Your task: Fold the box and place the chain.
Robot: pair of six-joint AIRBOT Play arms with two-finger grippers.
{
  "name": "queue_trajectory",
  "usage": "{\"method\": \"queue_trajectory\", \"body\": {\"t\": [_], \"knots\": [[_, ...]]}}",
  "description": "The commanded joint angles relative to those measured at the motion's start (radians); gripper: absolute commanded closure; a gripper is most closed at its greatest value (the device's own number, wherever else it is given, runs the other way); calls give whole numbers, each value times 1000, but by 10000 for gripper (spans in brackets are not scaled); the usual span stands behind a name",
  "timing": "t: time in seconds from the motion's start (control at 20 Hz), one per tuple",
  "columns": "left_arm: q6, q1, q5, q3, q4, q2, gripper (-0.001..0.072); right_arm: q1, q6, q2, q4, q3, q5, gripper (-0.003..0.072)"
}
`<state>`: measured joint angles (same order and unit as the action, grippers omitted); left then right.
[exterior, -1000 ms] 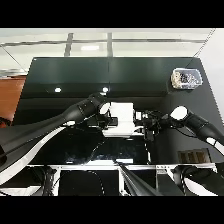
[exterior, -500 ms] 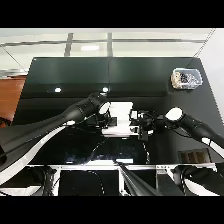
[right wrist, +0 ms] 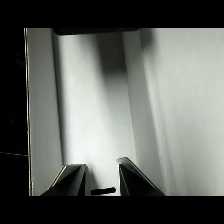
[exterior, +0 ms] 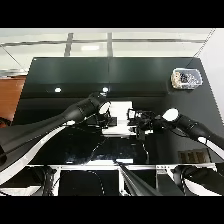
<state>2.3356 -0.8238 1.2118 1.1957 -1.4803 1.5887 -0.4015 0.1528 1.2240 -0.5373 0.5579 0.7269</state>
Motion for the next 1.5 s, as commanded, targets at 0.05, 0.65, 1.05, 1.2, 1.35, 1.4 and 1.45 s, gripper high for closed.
{"method": "queue_trajectory", "body": {"t": [0.05, 0.65, 1.05, 1.2, 1.35, 1.4, 1.45], "knots": [[-1, 1, 1, 0, 0, 0, 680, -1, 2, 1, 3, 0, -6, 441], [-2, 1, 0, 0, 0, 0, 680, 3, -108, -10, -26, 3, 59, 679], [-1, 1, -4, 0, 0, 0, 680, 211, -1093, -232, -493, 211, 462, 674], [-1, 2, -3, 0, 0, 0, 680, 480, -1328, -247, -502, 156, 439, 674], [-2, 6, -2, 0, 0, 0, 680, 694, -1540, -228, -430, 18, 310, 674], [-1, 8, -2, 0, 0, 0, 680, 720, -1535, -208, -385, -11, 313, 674], [-1, 10, -2, 0, 0, 0, 680, 716, -1519, -182, -338, -32, 327, 674]]}}
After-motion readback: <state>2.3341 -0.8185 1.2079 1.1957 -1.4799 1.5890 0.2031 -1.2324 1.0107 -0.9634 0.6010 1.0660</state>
